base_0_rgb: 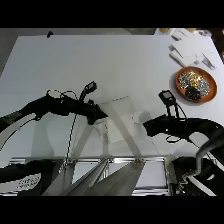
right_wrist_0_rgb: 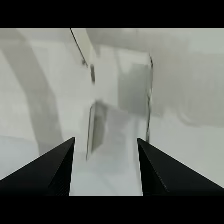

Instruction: Fold the box and place the chain.

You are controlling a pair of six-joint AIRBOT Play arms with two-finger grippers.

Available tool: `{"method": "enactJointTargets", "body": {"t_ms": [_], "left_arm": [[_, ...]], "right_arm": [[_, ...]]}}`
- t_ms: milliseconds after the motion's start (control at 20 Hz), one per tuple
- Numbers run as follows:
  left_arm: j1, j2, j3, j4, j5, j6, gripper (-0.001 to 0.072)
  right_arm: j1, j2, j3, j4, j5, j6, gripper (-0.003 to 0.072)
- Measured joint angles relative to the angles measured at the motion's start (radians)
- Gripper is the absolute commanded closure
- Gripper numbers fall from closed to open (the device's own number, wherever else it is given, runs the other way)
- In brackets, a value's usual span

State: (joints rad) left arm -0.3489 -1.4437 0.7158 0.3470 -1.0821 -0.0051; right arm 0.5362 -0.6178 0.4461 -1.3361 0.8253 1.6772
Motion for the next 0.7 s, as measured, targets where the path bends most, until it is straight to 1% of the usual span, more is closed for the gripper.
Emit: {"method": "enactJointTargets", "body": {"t_ms": [200, 350, 450, 550, 700], "left_arm": [[-0.058, 0.015, 0.022, 0.110, 0.003, 0.124, 0.0705], [-0.092, 0.018, 0.027, 0.077, 0.050, 0.243, 0.0705], [-0.103, 0.018, 0.029, 0.048, 0.084, 0.279, 0.0705], [-0.112, 0.018, 0.030, 0.039, 0.116, 0.253, 0.0706], [-0.149, 0.020, 0.039, 0.061, 0.145, 0.187, 0.0706]], "right_arm": [[0.000, 0.037, 0.068, -0.052, 0.023, -0.009, 0.0243], [0.000, 0.065, 0.087, -0.121, 0.081, -0.013, 0.0245], [0.000, 0.074, 0.092, -0.158, 0.132, -0.013, 0.0246], [0.000, 0.078, 0.095, -0.183, 0.168, -0.013, 0.0247], [0.000, 0.082, 0.097, -0.206, 0.182, -0.013, 0.0247]]}}
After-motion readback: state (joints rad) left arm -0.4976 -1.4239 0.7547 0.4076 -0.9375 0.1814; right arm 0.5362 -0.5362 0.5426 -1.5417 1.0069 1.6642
